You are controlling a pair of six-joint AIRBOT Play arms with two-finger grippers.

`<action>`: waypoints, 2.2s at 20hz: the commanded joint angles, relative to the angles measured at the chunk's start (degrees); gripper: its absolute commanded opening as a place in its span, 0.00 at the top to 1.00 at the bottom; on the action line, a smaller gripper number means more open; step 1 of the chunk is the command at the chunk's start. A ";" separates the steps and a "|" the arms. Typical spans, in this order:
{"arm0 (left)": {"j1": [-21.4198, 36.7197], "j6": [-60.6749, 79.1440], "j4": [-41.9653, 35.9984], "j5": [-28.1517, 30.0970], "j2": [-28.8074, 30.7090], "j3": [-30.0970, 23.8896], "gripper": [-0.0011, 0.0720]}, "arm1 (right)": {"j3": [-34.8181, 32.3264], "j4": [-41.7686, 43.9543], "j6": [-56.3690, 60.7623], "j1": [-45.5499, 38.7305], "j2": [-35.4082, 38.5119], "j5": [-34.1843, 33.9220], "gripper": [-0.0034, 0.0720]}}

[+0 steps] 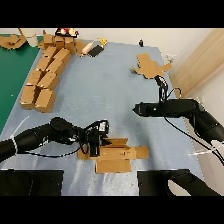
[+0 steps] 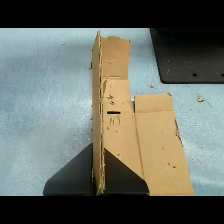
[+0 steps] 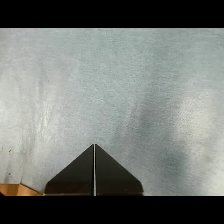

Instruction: Fold the box.

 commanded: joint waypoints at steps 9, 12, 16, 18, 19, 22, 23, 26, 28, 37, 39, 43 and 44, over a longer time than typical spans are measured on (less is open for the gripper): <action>0.00 -0.22 0.98 0.57 -1.77 0.00 0.97 | -0.02 -0.04 -0.02 0.04 -0.04 0.00 0.93; 0.00 -0.20 1.01 0.59 -1.75 0.02 0.97 | -0.02 -0.66 -0.02 0.04 -0.04 -0.04 0.95; 0.00 -0.22 0.96 0.61 -1.75 0.02 0.97 | -0.02 -1.79 -0.98 0.20 0.72 -2.16 0.96; 0.00 -0.22 0.94 0.61 -1.75 0.02 0.97 | -0.13 -5.16 0.68 0.94 3.72 -5.44 0.96; 0.00 -0.22 0.96 0.63 -1.75 0.02 0.97 | -0.46 -8.94 4.55 1.51 6.14 -7.54 0.96; -0.02 -0.22 0.94 0.46 -1.75 0.02 0.97 | -3.91 -15.45 13.22 2.36 15.13 -14.62 0.96; -0.02 -0.22 0.94 0.48 -1.75 0.02 0.97 | -5.90 -13.40 12.81 3.58 18.78 -15.69 0.96; -0.02 -0.22 0.94 0.48 -1.75 0.02 0.97 | -11.06 -9.09 12.46 10.29 27.43 -18.75 0.96; -0.02 -0.20 0.94 0.48 -1.75 0.02 0.97 | -13.22 -8.87 13.14 14.97 30.77 -22.58 0.96; -0.02 -0.22 0.94 0.46 -1.75 0.02 0.97 | -16.70 -12.33 10.38 39.67 30.62 -25.33 0.96; -0.02 -0.20 0.94 0.48 -1.75 0.02 0.97 | -18.25 -21.24 16.37 49.35 30.64 -22.77 0.96; -0.02 -0.22 0.92 0.42 -1.75 0.02 0.97 | -21.18 -29.88 25.07 68.02 27.87 -13.03 0.96; -0.02 -0.22 0.94 0.46 -1.75 0.02 0.97 | -21.16 -32.79 25.05 71.97 25.46 -11.78 0.96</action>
